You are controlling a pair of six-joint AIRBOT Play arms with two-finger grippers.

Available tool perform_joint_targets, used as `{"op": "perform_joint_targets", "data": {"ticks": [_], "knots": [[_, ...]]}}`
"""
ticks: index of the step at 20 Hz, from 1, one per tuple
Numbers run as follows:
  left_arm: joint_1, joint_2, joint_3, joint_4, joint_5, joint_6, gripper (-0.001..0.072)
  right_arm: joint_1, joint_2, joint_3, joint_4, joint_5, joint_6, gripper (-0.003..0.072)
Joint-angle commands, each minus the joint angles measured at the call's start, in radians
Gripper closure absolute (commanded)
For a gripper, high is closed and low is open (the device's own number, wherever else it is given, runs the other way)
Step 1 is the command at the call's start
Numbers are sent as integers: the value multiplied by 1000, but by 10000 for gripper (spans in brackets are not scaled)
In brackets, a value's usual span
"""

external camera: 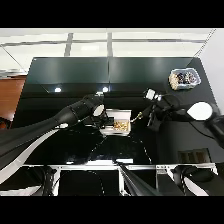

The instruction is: Fold the box and place the chain.

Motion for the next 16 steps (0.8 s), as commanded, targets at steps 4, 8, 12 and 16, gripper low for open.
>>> {"op": "perform_joint_targets", "data": {"ticks": [4, 8, 12, 16], "knots": [[1, 0, 0, -1, -3, 0, 679, -5, 89, 215, 78, 214, 324, 664], [1, 0, 0, -1, -3, 0, 680, -5, 89, 299, 245, 281, 360, 664], [1, 0, 0, -1, -3, 0, 680, -5, 89, 322, 432, 264, 365, 664], [1, 0, 0, -1, -3, 0, 680, -4, 89, 322, 513, 245, 365, 664]]}}
